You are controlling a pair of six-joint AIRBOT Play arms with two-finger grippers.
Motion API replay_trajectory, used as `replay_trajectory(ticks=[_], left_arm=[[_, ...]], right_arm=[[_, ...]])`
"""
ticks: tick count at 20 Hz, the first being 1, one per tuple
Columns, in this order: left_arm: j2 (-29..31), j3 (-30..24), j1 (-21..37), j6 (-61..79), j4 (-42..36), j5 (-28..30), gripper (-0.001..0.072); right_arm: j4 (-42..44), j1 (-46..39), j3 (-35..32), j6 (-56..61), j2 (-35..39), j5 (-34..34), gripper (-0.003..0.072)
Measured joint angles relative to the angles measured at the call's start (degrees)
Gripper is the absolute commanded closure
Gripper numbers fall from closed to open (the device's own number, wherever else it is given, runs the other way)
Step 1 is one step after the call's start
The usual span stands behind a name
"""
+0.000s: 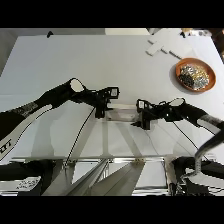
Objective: Fold the box and place the chain.
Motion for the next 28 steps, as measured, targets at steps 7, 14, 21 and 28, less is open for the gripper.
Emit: replay_trajectory(ticks=[7, 14, 21, 28], left_arm=[[0.0, 0.0, 0.0, 0.0, 0.0, 0.1, 0.0699], [0.0, 0.0, 0.0, 0.0, 0.0, 0.3, 0.0699], [0.0, 0.0, 0.0, 0.0, 0.0, 0.2, 0.0699], [0.0, 0.0, 0.0, 0.0, -0.1, 0.0, 0.0699]], right_arm=[[0.0, 0.0, 0.0, -0.4, 0.0, -0.2, 0.0077], [0.8, 0.3, 0.7, -1.4, -0.1, -0.9, 0.0032], [0.8, 2.2, 1.9, -0.2, -2.2, -0.6, 0.004], [-3.0, -0.6, 2.1, 2.5, -2.8, 0.4, 0.0075]])
